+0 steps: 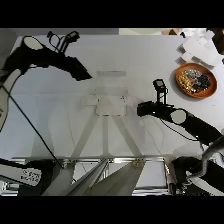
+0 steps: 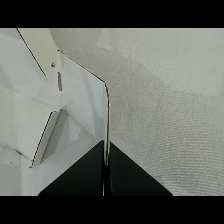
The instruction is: Fold the box and place the chain.
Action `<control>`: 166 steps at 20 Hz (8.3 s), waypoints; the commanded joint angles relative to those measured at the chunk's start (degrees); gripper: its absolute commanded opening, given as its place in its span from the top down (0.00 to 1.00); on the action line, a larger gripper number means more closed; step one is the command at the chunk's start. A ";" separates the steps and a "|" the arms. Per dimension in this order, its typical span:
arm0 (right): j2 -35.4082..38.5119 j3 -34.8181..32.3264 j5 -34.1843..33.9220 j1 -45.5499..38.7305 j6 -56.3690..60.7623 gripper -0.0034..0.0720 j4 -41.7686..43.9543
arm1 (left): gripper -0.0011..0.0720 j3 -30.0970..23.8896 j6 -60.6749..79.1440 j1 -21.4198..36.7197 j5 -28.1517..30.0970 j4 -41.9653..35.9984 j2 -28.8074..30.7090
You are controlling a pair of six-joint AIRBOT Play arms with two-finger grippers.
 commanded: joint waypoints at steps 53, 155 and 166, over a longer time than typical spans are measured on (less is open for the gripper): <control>3.74 0.11 0.17 -0.96 0.42 0.11 2.64 | 0.98 0.94 8.68 -6.19 -3.74 0.81 -2.49; -2.40 -6.34 16.11 -2.84 -91.49 0.03 43.78 | 0.97 -27.04 43.56 -11.74 11.65 -12.24 3.85; -2.40 -6.29 15.39 -2.84 -91.45 0.03 43.19 | 0.97 -27.04 43.56 -11.74 11.65 -12.24 3.85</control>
